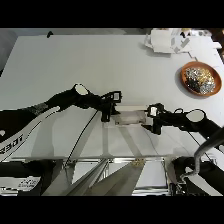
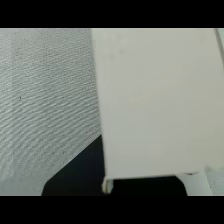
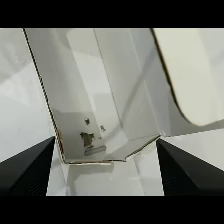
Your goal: Fold the box and place the chain.
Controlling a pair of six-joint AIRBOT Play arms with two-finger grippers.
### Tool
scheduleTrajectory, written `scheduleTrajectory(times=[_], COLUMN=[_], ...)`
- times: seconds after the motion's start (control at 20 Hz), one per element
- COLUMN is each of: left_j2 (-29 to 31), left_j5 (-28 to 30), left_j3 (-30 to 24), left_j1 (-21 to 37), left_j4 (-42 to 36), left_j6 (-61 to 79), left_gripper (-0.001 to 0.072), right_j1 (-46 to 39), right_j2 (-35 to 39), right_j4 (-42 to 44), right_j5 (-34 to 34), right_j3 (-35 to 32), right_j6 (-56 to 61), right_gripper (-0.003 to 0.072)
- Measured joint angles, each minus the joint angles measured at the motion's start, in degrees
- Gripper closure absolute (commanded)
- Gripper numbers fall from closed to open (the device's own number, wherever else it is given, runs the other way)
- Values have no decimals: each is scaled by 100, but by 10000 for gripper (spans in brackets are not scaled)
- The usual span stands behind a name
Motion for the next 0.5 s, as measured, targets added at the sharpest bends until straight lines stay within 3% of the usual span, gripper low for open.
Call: scheduleTrajectory(times=[0.5], left_j2=[0], left_j5=[0], left_j3=[0], left_j1=[0], left_j4=[2], left_j6=[2], left_gripper=[699], right_j1=[-334], right_j2=[-1176], right_j4=[776], right_j5=[688], right_j3=[337], right_j6=[-1506], right_gripper=[27])
